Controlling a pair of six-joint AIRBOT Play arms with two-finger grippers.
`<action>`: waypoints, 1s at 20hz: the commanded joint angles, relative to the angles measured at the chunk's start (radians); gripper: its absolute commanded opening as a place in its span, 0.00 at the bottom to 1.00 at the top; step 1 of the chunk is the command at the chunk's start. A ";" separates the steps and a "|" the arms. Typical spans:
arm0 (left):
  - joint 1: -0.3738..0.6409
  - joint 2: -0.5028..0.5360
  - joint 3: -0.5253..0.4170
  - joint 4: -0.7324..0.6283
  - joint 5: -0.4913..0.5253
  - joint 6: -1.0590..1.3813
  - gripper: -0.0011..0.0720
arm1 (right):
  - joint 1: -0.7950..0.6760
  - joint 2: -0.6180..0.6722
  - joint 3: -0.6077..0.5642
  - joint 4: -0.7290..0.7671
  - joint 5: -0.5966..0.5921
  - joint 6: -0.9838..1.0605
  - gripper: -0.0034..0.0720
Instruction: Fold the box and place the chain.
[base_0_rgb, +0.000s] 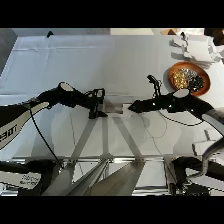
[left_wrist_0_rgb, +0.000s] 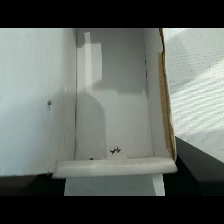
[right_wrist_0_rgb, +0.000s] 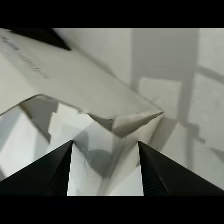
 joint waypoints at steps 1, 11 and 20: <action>0.000 0.000 0.000 0.000 0.000 0.000 0.39 | 0.051 0.001 0.001 -0.063 -0.110 0.034 0.68; 0.000 0.000 0.000 0.000 0.000 0.000 0.39 | 0.162 0.014 0.001 -0.182 -0.260 0.224 0.69; 0.000 0.000 0.000 0.000 0.000 0.000 0.39 | 0.174 0.119 0.027 -0.305 -0.183 0.482 0.93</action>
